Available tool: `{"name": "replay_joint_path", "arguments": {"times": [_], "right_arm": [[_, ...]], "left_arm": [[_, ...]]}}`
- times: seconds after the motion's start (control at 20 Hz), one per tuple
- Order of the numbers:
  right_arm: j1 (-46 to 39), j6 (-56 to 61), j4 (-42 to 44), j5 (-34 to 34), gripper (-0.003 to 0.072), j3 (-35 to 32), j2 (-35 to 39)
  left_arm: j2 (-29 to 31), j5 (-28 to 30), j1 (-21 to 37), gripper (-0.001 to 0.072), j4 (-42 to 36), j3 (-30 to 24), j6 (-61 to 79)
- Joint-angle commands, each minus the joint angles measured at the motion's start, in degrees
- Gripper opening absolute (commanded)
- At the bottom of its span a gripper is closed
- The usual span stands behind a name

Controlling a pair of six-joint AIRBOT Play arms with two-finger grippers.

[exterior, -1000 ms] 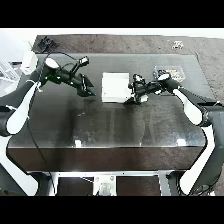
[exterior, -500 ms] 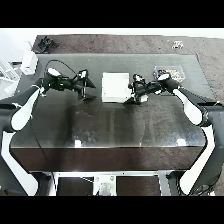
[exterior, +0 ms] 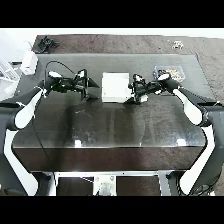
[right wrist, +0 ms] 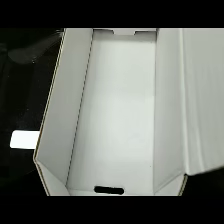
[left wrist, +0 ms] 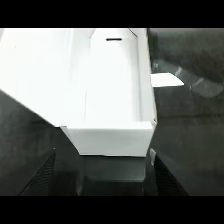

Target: Fold the box and place the chain.

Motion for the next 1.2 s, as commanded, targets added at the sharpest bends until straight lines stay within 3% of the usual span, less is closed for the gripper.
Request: {"name": "replay_joint_path", "arguments": {"times": [0.0,1.15], "right_arm": [[-0.02,0.0,0.0,0.02,0.063,0.0,0.02],[-0.02,0.0,0.0,0.0,0.063,0.0,0.02]], "left_arm": [[-0.09,2.69,-0.66,0.0714,-2.89,0.0,-3.91],[-3.5,-0.68,-1.62,0.0719,-1.7,0.76,-1.7]]}}
